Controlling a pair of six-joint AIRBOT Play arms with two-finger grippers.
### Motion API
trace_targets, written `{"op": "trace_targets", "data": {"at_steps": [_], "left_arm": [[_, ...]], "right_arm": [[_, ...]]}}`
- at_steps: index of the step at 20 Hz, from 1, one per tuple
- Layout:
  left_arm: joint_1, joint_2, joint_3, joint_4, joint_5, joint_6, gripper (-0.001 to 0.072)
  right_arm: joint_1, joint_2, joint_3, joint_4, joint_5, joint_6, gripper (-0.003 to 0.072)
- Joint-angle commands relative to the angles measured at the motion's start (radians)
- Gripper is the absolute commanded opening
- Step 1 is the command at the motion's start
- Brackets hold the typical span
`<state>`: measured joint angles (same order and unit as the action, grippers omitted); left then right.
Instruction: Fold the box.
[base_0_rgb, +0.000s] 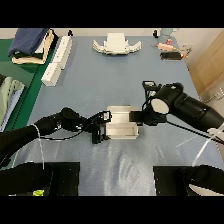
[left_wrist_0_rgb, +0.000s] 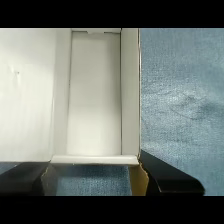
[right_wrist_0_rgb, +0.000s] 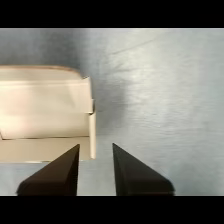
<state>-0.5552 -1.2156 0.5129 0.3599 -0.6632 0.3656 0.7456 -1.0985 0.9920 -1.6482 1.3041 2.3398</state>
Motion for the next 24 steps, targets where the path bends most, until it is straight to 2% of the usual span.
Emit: {"op": "trace_targets", "data": {"at_steps": [1,2,3,6,9,11,13,18,24], "left_arm": [[0.000,0.000,0.001,0.000,0.000,0.000,0.0444],[0.000,0.000,0.001,0.000,0.000,0.000,0.0445],[0.000,0.000,0.001,0.000,0.000,0.000,0.0444],[0.000,0.000,0.001,0.000,0.000,0.000,0.0444],[0.000,0.000,0.001,0.000,0.000,0.000,0.0444],[0.000,0.000,0.001,0.000,0.000,0.000,0.0444],[0.000,0.000,0.001,0.000,0.000,0.000,0.0444],[0.000,0.000,0.001,0.000,0.000,0.000,0.0444],[0.000,0.000,0.001,0.000,0.000,0.000,0.0444]], "right_arm": [[-0.129,0.048,0.003,-0.013,0.042,-0.115,0.0104],[-0.195,0.033,0.002,0.003,0.040,-0.172,0.0027],[-0.274,0.006,0.002,0.044,0.028,-0.252,0.0002],[-0.520,-0.121,0.002,0.349,-0.033,-0.542,0.0002],[-0.709,-0.280,0.004,0.800,-0.026,-0.842,0.0002],[-0.765,-0.372,0.006,1.049,0.009,-0.972,0.0002],[-0.770,-0.439,0.007,1.184,0.042,-1.036,0.0003],[-0.697,-0.529,0.007,1.209,0.106,-1.080,0.0003],[-0.599,-0.501,0.008,1.199,0.240,-1.246,0.0003]]}}
